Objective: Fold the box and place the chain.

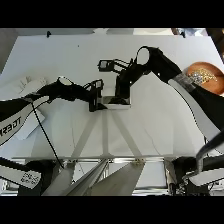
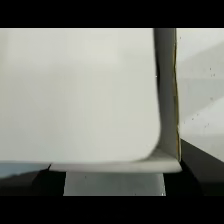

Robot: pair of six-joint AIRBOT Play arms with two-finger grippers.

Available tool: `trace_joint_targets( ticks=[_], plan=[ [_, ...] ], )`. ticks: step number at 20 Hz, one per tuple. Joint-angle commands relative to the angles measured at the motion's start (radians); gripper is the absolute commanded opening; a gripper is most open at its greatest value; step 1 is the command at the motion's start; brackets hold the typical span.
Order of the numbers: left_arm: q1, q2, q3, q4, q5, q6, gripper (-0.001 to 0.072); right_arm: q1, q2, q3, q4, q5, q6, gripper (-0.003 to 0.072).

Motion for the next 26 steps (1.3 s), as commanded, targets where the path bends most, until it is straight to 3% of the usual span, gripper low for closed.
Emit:
trace_joint_targets(
  ticks=[1,4,5,7,12,16,22,26],
  plan=[
    [0.001,-0.001,0.0,0.013,0.011,-0.003,0.0216,-0.005,0.057,0.001,0.006,0.003,0.0,0.0347],
    [0.001,-0.001,0.0,0.013,0.012,-0.003,0.0216,-0.011,0.076,0.001,0.017,0.013,0.0,0.0366],
    [0.001,-0.001,0.0,0.013,0.011,-0.003,0.0216,-0.011,0.076,0.001,0.016,0.022,0.0,0.0444],
    [0.001,-0.001,0.0,0.013,0.011,-0.003,0.0216,-0.011,0.076,0.001,0.024,0.023,0.0,0.0484],
    [0.001,0.0,0.0,0.013,0.011,-0.003,0.0216,-0.031,0.076,0.001,0.068,0.001,0.002,0.0482],
    [0.001,0.0,0.0,0.013,0.011,-0.003,0.0216,-0.107,0.053,0.001,0.117,-0.114,0.137,0.0407],
    [0.001,-0.001,0.0,0.013,0.011,-0.003,0.0216,-0.13,-0.093,0.001,0.156,0.069,0.128,0.0401],
    [0.001,-0.001,0.0,0.013,0.011,-0.003,0.0216,-0.105,-0.113,0.001,0.161,0.047,0.067,0.0401]
  ],
)
